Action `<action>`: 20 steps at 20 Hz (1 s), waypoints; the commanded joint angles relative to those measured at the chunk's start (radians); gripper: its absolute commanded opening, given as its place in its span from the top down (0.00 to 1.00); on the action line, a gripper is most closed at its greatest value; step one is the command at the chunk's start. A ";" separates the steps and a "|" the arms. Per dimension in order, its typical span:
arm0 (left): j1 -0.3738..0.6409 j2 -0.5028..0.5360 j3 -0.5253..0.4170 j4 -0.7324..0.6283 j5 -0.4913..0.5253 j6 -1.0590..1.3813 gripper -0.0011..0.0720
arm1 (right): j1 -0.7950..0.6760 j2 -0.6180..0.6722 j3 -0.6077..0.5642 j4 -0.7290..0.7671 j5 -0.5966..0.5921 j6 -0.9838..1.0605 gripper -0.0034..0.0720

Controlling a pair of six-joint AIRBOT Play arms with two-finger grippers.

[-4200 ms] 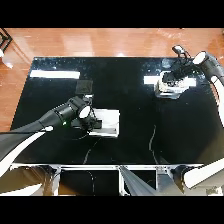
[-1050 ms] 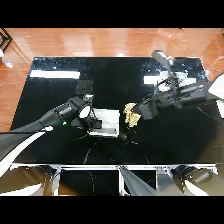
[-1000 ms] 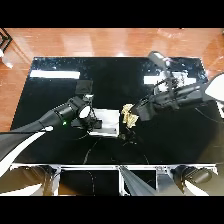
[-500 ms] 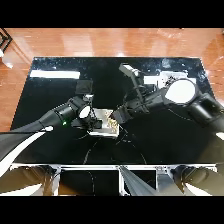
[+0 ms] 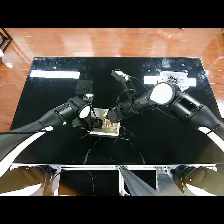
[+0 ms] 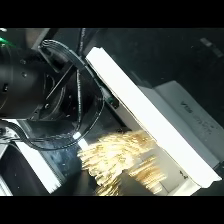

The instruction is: Fold the box and place the chain.

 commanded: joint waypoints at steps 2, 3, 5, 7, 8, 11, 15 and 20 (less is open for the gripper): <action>0.000 0.000 0.001 0.000 0.004 0.000 0.96 | -0.011 -0.002 0.001 -0.017 0.052 0.000 0.39; 0.000 0.000 0.001 0.000 0.005 0.000 0.96 | -0.030 0.006 0.001 -0.019 0.092 0.000 0.39; 0.000 0.000 0.001 0.000 0.005 0.000 0.96 | -0.093 0.041 0.001 -0.040 0.184 0.000 0.39; 0.001 0.000 0.001 0.000 0.008 0.000 0.96 | -0.175 0.099 0.001 -0.098 0.270 0.000 0.39; 0.001 0.000 0.001 0.000 0.015 -0.003 0.96 | -0.222 0.135 0.001 -0.139 0.304 0.000 0.39; 0.006 0.000 0.001 -0.002 0.067 -0.035 0.96 | -0.359 0.220 0.001 -0.256 0.355 0.015 0.40; 0.006 0.000 0.001 -0.001 0.077 -0.035 0.96 | -0.454 0.232 -0.002 -0.261 0.365 0.016 0.39; 0.005 0.000 0.001 -0.002 0.103 -0.035 0.96 | -0.455 0.232 -0.002 -0.253 0.323 0.016 0.39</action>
